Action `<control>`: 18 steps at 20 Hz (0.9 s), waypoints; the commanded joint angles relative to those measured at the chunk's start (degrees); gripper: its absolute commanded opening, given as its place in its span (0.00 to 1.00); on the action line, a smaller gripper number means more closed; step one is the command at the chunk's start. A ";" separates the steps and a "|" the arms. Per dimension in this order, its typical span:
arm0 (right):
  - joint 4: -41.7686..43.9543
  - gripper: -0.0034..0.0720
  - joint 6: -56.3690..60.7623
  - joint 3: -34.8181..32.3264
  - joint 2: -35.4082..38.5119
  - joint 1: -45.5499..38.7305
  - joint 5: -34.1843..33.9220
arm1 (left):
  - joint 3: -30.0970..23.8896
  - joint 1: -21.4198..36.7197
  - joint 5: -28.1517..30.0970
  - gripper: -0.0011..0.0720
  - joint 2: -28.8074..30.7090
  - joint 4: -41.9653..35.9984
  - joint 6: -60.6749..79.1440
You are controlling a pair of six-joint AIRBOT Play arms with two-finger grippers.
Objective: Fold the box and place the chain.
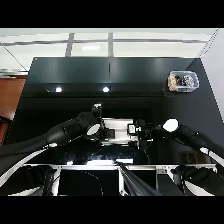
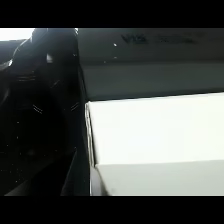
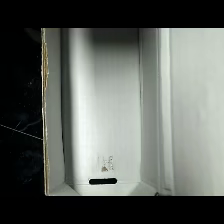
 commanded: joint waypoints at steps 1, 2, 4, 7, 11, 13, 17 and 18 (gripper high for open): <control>0.00 0.65 0.00 -0.02 0.00 0.07 0.00 | 0.07 0.04 0.02 0.46 -0.22 0.63 -0.72; 0.00 0.65 0.00 0.00 0.00 0.07 0.00 | 0.17 0.04 -0.07 0.46 -0.42 0.63 -0.70; 0.00 0.65 0.00 -0.02 0.00 0.07 0.00 | 1.20 0.02 -1.33 0.36 -1.44 0.42 -0.39; 0.00 0.65 0.00 -0.02 0.00 0.07 0.00 | 4.24 -0.02 -3.65 0.35 -3.45 0.63 1.01; 0.00 0.65 0.00 -0.02 0.00 0.07 0.00 | 5.16 0.09 -5.46 0.35 -3.89 1.46 0.46; 0.00 0.65 0.00 -0.02 0.00 0.07 0.00 | 5.18 0.09 -5.90 0.34 -4.07 1.46 0.37; 0.00 0.65 0.00 -0.02 0.00 0.07 0.00 | 5.27 0.02 -5.84 0.31 -4.52 1.44 -0.35; 0.00 0.65 0.00 -0.02 0.00 0.07 0.00 | 5.27 0.02 -5.84 0.27 -4.59 1.46 -0.35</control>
